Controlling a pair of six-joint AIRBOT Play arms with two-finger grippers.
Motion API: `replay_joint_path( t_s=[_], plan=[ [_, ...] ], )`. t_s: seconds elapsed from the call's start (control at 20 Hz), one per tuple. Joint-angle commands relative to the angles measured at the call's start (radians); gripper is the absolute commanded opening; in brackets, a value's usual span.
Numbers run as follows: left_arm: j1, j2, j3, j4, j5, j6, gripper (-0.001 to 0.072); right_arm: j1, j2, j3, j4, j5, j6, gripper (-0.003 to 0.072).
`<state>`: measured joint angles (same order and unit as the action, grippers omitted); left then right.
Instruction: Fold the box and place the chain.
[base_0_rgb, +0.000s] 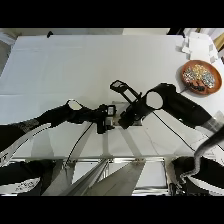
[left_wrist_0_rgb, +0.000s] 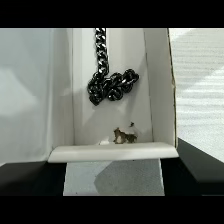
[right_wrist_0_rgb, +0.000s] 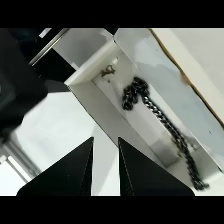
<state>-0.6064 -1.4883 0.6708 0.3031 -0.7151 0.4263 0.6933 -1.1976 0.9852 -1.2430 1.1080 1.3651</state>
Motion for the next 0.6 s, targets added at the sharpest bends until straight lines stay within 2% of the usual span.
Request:
replay_joint_path(
  t_s=[0.0, 0.25, 0.5, 0.55],
  plan=[
    [0.0, 0.001, 0.001, 0.0, -0.001, 0.0, 0.027, -0.045, 0.101, 0.0, -0.059, 0.078, 0.027, 0.0178],
    [0.0, 0.001, 0.001, 0.0, 0.0, 0.0, 0.0271, -0.264, 0.169, 0.0, -0.155, 0.147, 0.026, 0.0178],
    [0.0, 0.001, 0.001, 0.0, 0.0, 0.0, 0.0271, -0.531, 0.158, 0.0, -0.209, 0.064, 0.027, 0.0181],
    [0.0, 0.001, 0.001, 0.0, 0.0, 0.0, 0.0271, -0.575, 0.148, 0.0, -0.209, 0.046, 0.031, 0.0202]
  ],
)
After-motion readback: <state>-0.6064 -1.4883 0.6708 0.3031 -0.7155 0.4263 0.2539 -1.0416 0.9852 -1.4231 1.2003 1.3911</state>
